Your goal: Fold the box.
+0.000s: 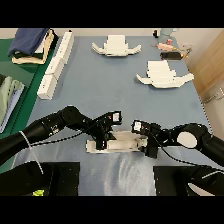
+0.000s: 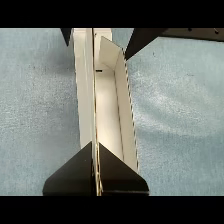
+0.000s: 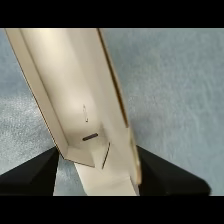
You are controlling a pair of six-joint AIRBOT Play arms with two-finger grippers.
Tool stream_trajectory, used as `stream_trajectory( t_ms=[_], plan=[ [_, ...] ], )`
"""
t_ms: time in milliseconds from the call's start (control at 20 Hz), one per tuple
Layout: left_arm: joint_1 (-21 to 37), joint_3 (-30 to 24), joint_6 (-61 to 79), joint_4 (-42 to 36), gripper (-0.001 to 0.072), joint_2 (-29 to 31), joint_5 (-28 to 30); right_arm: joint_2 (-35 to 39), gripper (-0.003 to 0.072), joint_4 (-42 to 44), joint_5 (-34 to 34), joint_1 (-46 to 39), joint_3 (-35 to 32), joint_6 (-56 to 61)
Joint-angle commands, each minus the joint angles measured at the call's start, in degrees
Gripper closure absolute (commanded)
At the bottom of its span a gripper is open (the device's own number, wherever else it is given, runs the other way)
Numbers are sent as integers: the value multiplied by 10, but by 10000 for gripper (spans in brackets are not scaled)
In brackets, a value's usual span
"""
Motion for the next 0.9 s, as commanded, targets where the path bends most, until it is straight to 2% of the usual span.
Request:
stream_trajectory(
  t_ms=[0, 150, 450, 850],
  plan=[
    [0, 0, 0, 0, 695, 0, 0, -52, -34, 141, -7, -74, 0, -194],
    [0, 0, 0, 0, 694, 0, 0, -87, -34, 170, -7, -86, 0, -229],
    [0, 0, 0, 0, 695, 0, 0, -75, -32, 155, -1, -86, 0, -201],
    [1, 0, 0, 0, 694, 0, 0, -108, -30, 211, 8, -87, -1, -244]
  ],
)
